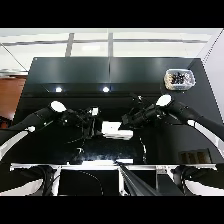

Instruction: Fold the box and place the chain.

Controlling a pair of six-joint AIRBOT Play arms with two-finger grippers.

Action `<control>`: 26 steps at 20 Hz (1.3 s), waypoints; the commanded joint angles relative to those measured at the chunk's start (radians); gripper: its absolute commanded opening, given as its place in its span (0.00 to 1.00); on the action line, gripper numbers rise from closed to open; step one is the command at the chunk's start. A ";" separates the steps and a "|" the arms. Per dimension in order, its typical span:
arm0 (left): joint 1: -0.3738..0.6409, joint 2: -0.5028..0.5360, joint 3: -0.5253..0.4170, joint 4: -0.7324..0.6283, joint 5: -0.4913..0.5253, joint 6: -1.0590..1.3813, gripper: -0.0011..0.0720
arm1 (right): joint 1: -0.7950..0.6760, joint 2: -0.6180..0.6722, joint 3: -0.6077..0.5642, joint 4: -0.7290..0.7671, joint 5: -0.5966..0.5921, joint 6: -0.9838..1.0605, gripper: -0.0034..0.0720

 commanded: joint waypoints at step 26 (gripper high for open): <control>-0.053 0.189 0.083 0.112 -0.039 -0.314 0.99 | -0.512 0.371 0.033 0.002 0.204 -0.117 0.09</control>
